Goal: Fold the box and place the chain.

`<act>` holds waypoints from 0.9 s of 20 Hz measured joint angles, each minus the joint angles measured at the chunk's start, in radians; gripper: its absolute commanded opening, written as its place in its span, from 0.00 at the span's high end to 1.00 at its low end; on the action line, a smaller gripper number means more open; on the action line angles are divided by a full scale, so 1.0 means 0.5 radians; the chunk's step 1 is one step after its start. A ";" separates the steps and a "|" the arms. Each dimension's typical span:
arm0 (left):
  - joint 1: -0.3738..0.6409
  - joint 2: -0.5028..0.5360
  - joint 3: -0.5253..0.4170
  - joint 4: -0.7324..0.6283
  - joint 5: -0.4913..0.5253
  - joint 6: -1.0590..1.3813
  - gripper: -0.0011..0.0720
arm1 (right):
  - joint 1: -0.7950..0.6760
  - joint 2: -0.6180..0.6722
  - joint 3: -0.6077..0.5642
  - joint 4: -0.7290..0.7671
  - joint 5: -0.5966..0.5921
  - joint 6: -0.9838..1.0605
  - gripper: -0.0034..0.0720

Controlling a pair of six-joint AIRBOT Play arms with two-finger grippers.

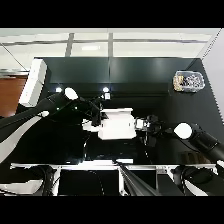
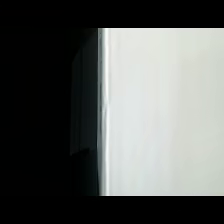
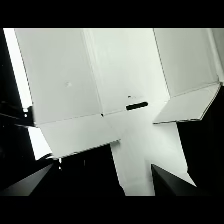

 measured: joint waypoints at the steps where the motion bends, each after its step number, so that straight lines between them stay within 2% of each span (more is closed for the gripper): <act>1: 0.000 -0.001 0.000 0.001 0.000 0.000 0.95 | 0.005 -0.014 -0.002 -0.007 -0.008 -0.007 0.02; 7: 0.000 -0.001 0.000 0.006 -0.002 0.001 0.95 | 0.124 -0.069 -0.008 0.076 -0.056 -0.037 0.02; 12: 0.000 -0.002 0.000 0.007 -0.006 0.002 0.95 | 0.279 -0.125 0.000 0.301 -0.379 -0.051 0.02; 14: 0.000 -0.002 0.000 0.007 -0.009 0.002 0.95 | 0.304 -0.133 0.034 0.299 -0.459 -0.096 0.02; 18: -0.001 -0.002 0.000 0.008 -0.015 0.002 0.95 | 0.222 -0.139 0.164 0.243 -0.405 -0.140 0.02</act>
